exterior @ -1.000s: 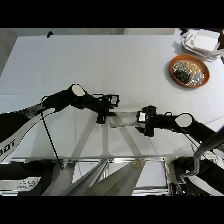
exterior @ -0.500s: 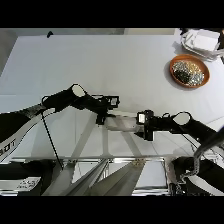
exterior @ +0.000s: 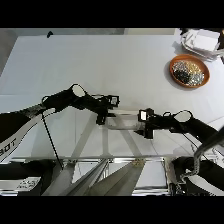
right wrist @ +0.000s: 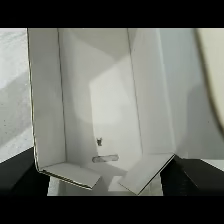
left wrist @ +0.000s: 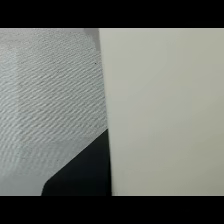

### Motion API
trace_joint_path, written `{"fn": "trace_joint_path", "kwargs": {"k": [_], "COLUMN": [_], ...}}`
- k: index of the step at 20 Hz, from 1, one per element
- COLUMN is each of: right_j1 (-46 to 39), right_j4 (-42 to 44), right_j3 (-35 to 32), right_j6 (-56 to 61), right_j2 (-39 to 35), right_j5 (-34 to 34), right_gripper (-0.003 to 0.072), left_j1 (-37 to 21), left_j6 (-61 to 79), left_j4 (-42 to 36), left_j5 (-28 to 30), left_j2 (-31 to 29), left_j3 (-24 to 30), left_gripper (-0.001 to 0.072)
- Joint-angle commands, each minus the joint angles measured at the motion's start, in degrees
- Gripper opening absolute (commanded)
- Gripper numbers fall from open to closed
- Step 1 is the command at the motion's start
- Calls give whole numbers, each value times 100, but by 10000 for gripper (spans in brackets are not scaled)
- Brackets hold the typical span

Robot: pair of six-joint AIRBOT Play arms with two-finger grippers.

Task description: Fold the box and place the chain.

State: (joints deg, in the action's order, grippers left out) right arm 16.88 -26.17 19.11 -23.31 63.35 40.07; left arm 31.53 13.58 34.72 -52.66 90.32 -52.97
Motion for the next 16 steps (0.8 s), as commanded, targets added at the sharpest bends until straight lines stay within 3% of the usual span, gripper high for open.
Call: {"fn": "trace_joint_path", "kwargs": {"k": [1, 2, 14, 16], "right_j1": [-11, -11, -11, -11], "right_j4": [120, 120, 280, 452], "right_j3": [-2, -2, -2, -2], "right_j6": [-428, -444, -649, -852], "right_j2": [59, 59, 382, 415], "right_j5": [-48, -55, -212, -210], "right_gripper": [528, 431, 444, 486], "left_j1": [0, 0, 0, 0], "left_j6": [9, 11, 9, 9], "left_j4": [0, 0, 0, 0], "left_j5": [-7, -9, -9, -9], "left_j2": [-4, -4, -4, -4], "left_j3": [-7, -7, -7, -7], "left_gripper": [10, 10, 10, 10]}}
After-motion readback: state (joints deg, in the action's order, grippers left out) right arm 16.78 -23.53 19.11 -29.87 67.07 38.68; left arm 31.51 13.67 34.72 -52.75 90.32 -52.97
